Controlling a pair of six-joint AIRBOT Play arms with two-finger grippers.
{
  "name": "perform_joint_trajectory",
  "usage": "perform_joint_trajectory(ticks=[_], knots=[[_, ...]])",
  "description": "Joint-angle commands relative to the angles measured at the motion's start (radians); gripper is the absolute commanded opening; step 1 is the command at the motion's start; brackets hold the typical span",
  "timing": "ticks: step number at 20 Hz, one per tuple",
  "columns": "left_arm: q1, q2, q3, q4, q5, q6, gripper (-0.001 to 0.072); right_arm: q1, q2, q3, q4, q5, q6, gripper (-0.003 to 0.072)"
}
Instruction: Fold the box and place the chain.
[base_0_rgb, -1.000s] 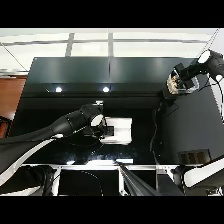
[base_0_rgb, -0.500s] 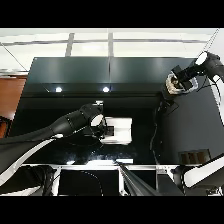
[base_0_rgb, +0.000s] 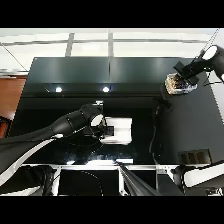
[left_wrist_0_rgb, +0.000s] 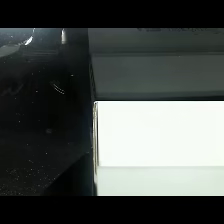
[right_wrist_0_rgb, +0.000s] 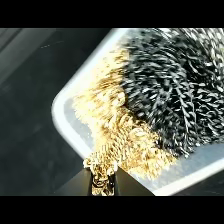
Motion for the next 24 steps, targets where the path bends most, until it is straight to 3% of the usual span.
perform_joint_trajectory(ticks=[1,7,13,17,21,24], knots=[[0.001,0.000,0.000,0.000,0.000,0.000,0.0027,-0.002,0.114,0.001,0.000,0.064,-0.262,0.0003],[0.001,0.000,0.000,0.000,0.000,0.000,0.0027,-0.022,0.372,0.001,0.055,0.029,-0.383,0.0002],[0.001,0.000,0.000,0.000,0.000,0.000,0.0026,-0.024,0.518,0.014,0.105,-0.016,-0.431,0.0002],[0.001,0.000,0.000,0.000,0.000,0.000,0.0026,-0.023,0.539,0.116,0.183,0.026,-0.458,0.0002],[0.001,0.000,0.000,0.000,0.000,0.000,0.0026,-0.009,0.599,0.121,0.321,0.164,-0.540,0.0003],[0.001,0.000,0.000,0.000,0.000,0.000,0.0026,0.052,0.657,0.122,0.338,0.161,-0.559,0.0002]])
